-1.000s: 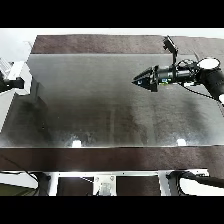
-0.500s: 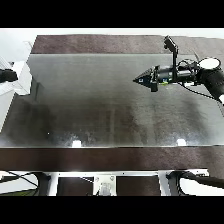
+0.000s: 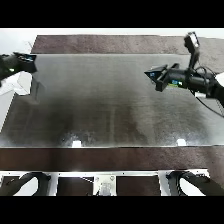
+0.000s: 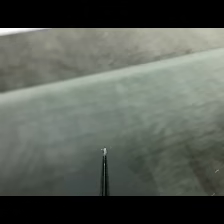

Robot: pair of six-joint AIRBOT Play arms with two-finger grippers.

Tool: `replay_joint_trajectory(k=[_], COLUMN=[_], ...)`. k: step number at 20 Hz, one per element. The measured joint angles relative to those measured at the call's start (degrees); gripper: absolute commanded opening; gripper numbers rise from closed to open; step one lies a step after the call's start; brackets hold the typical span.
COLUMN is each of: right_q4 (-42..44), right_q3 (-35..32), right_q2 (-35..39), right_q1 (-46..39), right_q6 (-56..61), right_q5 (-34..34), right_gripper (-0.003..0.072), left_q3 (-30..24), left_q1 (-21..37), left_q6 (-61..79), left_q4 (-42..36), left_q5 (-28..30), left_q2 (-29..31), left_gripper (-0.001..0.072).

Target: Fold the box and place the chain.

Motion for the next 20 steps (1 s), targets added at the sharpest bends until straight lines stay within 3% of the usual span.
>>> replay_joint_trajectory(k=[6, 10, 15, 20], right_q4=[-0.4, -0.5, -0.6, -0.6], right_q3=[-22.1, -34.9, -44.3, -47.9], right_q2=[20.9, 32.6, 39.2, 40.6], right_q1=[0.0, 0.0, 0.0, 0.0], right_q6=[0.5, 0.5, 0.5, 0.5], right_q5=[-16.6, -21.9, -24.2, -24.8], right_gripper=[0.0007, 0.0008, 0.0009, 0.0009], left_q3=[-22.6, -35.5, -43.4, -46.6], left_q1=[-19.0, -29.9, -35.8, -37.0], left_q6=[3.9, 3.8, 2.8, 2.3], left_q4=[-1.5, -1.8, -1.6, -1.4], left_q5=[25.2, 38.7, 45.7, 48.6], left_q2=[13.1, 17.7, 19.1, 19.4], left_gripper=[0.0013, 0.0014, 0.0018, 0.0019])
